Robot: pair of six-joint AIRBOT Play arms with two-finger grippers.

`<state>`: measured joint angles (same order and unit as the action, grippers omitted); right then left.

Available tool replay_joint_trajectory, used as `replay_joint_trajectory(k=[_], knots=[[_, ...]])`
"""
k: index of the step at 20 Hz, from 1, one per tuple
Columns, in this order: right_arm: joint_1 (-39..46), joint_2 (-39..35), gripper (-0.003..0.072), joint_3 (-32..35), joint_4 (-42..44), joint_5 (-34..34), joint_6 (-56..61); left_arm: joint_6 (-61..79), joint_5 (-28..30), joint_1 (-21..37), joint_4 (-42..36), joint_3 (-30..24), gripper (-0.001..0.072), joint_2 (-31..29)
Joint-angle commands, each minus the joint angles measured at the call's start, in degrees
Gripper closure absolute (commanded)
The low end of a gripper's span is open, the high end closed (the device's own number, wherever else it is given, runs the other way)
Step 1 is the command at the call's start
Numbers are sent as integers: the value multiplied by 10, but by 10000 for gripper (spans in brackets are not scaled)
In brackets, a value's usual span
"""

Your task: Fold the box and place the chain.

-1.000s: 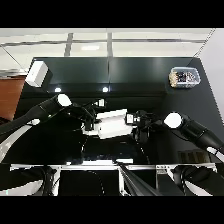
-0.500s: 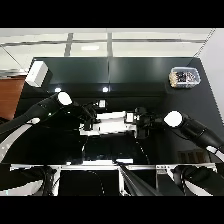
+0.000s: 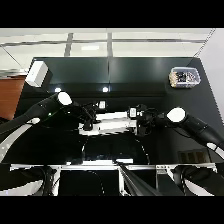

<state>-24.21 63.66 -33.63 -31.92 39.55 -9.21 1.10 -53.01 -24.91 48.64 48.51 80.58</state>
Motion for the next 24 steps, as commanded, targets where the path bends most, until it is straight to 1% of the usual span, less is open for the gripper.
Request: replay_joint_trajectory(k=[1, 3, 5, 12, 24], knots=[[2, 26, -14, 0, 49, 29, -55, 1, 1, 0, 0, 0, 684, 0], [2, 41, -14, 0, 64, 43, -75, 2, 0, 0, 0, 0, 684, 0], [0, 61, -13, 0, 62, 54, -83, 2, 0, 0, 0, 0, 684, 0], [-1, 89, -13, 0, 46, 24, -66, 2, 0, 0, 0, 0, 684, 0], [0, 108, -13, 0, 24, 11, -45, 2, -2, 0, 0, 0, 684, 0]])
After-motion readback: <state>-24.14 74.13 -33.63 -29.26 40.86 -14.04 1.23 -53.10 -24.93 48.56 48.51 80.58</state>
